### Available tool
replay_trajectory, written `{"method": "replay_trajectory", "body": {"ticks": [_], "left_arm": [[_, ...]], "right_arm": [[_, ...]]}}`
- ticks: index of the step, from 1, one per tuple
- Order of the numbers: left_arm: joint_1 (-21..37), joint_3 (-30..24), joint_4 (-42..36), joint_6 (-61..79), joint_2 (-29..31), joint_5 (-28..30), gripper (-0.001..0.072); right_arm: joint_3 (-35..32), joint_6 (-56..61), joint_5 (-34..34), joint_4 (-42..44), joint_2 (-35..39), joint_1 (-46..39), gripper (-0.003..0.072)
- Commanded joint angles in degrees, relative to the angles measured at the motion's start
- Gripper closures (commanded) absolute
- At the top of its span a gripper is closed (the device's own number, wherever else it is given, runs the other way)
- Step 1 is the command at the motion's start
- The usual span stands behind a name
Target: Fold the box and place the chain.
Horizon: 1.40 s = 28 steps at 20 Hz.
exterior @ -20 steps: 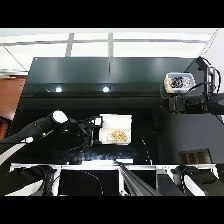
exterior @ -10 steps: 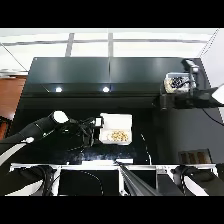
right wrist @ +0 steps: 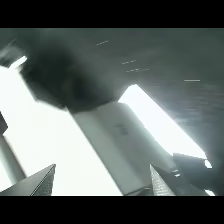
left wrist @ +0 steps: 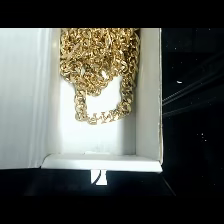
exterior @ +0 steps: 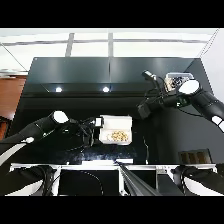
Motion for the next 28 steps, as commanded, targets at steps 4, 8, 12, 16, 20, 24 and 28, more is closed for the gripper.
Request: {"method": "replay_trajectory", "body": {"ticks": [4,8,12,16,20,24,28], "left_arm": [[0.0,0.0,0.0,0.0,0.0,0.1,0.0364],[0.0,0.0,0.0,0.0,0.0,0.1,0.0363],[0.0,0.0,0.0,0.0,0.0,0.1,0.0363],[0.0,0.0,0.0,0.0,0.0,0.0,0.0363],[0.0,0.0,0.0,0.0,0.0,-0.1,0.0363],[0.0,0.0,0.0,0.0,0.0,-0.1,0.0363],[0.0,0.0,0.0,0.0,0.0,-0.1,0.0363]], "right_arm": [[-0.2,-9.7,6.2,-6.3,-1.0,6.3,-0.0034],[-0.2,-16.6,1.3,-6.8,-1.0,12.0,-0.0034],[-0.1,-20.6,-0.8,-6.7,-0.7,13.5,-0.0034],[-0.3,-17.5,1.7,-7.9,4.5,13.6,-0.0034],[-8.5,-18.1,-7.1,-2.3,5.4,13.6,-0.0034],[-11.8,-23.3,-12.3,-0.1,5.4,16.8,-0.0034],[-11.8,-23.9,-11.8,-0.1,5.9,18.4,-0.0034]]}}
